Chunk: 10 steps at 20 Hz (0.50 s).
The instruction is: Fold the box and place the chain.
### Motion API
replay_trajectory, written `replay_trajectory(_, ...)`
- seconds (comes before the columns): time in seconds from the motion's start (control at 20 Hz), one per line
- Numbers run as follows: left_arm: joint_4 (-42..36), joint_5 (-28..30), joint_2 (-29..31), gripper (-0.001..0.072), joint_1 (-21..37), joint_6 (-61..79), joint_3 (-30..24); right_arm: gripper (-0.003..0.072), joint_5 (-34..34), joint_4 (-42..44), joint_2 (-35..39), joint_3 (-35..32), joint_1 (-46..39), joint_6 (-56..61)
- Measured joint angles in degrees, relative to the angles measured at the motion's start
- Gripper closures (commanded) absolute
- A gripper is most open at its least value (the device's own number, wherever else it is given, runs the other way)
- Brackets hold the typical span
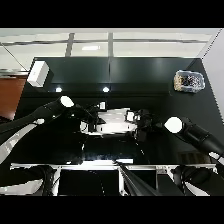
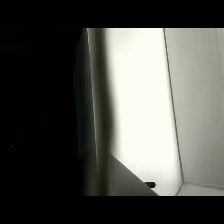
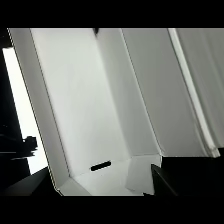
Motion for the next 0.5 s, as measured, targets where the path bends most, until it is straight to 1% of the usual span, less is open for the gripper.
replay_trajectory(0.3, 0.0, 0.0, 0.0, 0.0683, 0.0, 0.0, 0.0, -0.0015, -1.7, -0.1, 0.1, 1.7, -0.2, -1.5)
replay_trajectory(0.5, 0.1, -0.2, 0.0, 0.0683, 0.0, 0.2, 0.0, -0.0015, 1.8, 2.7, -1.1, 2.1, -0.2, -4.2)
